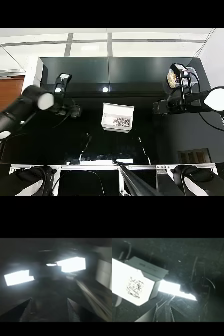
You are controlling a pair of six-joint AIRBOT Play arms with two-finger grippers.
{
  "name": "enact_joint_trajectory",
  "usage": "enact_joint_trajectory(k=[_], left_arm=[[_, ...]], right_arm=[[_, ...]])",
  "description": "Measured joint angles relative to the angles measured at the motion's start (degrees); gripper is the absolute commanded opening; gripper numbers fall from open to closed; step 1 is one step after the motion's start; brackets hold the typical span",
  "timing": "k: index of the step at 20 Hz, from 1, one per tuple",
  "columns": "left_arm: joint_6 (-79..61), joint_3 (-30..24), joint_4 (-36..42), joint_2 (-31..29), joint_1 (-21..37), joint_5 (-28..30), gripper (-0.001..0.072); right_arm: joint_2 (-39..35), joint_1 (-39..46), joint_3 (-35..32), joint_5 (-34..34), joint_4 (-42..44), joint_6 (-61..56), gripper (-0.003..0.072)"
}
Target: Fold the box and place the chain.
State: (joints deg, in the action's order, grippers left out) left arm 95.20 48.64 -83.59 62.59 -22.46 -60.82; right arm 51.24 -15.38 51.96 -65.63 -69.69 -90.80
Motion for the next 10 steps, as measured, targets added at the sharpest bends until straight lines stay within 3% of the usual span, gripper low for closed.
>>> enact_joint_trajectory(k=[1,5,10], left_arm=[[-9.35,-1.68,5.95,-0.55,2.51,0.26,0.0711],[-54.62,-6.84,26.64,1.11,7.74,0.9,0.0718],[-95.17,-7.41,37.59,8.61,6.51,5.99,0.0718]], right_arm=[[0.0,0.0,0.0,0.04,-0.02,-0.02,0.0209],[0.0,0.0,0.0,0.15,-0.07,-0.02,0.0209],[0.0,0.0,0.0,-0.13,-0.04,-0.55,0.0209]])
